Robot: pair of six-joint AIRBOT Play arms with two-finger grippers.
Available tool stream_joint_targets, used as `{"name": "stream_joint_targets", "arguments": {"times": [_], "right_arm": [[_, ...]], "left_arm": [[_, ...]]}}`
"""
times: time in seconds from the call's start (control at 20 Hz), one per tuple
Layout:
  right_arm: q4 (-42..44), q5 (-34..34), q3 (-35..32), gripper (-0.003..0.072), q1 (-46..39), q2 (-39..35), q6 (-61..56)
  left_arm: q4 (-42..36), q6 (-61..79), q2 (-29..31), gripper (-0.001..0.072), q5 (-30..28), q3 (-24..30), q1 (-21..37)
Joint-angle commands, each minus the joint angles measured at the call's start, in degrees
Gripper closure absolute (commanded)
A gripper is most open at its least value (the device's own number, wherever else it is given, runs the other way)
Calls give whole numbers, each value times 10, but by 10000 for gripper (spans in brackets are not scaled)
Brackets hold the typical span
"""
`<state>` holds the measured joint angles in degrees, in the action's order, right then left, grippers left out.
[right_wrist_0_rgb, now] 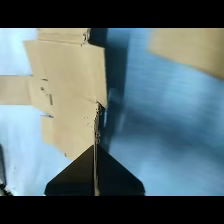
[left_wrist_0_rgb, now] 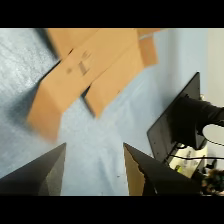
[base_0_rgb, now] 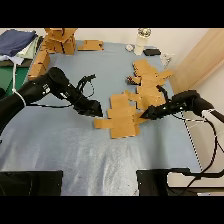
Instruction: Fold the box.
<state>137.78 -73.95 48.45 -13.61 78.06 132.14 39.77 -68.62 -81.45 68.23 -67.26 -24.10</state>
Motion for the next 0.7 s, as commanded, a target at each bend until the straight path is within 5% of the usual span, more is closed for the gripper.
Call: {"name": "stream_joint_targets", "arguments": {"times": [0.0,0.4,0.65], "right_arm": [[130,42,-91,686,65,-36,63],[276,110,-252,686,190,-90,191],[281,113,-270,685,221,-106,205]], "left_arm": [[-28,32,0,170,49,0,47],[-26,82,0,169,103,27,136],[-25,118,0,169,58,104,149]]}}
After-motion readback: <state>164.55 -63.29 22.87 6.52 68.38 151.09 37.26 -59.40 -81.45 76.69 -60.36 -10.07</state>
